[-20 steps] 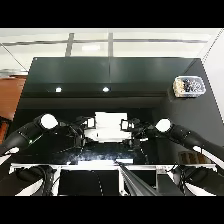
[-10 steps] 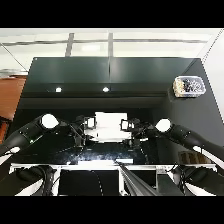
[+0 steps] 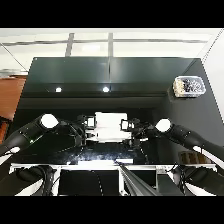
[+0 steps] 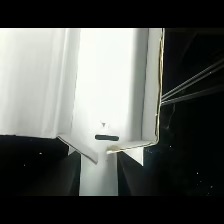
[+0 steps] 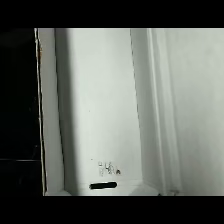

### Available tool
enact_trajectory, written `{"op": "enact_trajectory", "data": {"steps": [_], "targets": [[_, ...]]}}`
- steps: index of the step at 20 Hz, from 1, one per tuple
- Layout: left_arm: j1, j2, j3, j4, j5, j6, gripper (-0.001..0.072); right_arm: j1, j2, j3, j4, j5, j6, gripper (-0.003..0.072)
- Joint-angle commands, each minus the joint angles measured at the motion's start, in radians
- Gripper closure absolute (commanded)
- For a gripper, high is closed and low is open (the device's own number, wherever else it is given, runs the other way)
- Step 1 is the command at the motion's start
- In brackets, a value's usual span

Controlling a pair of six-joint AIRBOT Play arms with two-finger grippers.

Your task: Fold the box and place the chain.

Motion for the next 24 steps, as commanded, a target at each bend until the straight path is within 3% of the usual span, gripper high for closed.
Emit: {"op": "enact_trajectory", "data": {"steps": [1, 5, 11, 19, 22, 24], "targets": [[0.0, -0.001, 0.0, -0.074, -0.003, 0.014, 0.0444, 0.0, 0.0, 0.001, 0.0, 0.0, 0.0, 0.0164], [-0.014, -0.018, 0.0, -0.079, 0.001, 0.016, 0.0473, 0.0, 0.0, 0.001, 0.0, 0.0, 0.0, 0.0164], [-0.113, -0.079, 0.0, -0.111, 0.057, 0.017, 0.0491, 0.0, 0.0, 0.001, 0.0, 0.0, 0.0, 0.0164], [-0.118, -0.08, 0.0, -0.111, 0.08, 0.01, 0.0489, 0.0, 0.0, 0.001, 0.0, 0.0, 0.0, 0.0164], [-0.118, -0.08, 0.0, -0.111, 0.077, 0.005, 0.0455, 0.0, 0.0, 0.001, 0.0, 0.0, 0.0, 0.0164], [-0.118, -0.08, 0.0, -0.111, 0.077, 0.005, 0.0354, 0.0, 0.0, 0.001, 0.0, 0.0, 0.0, 0.0164]]}}
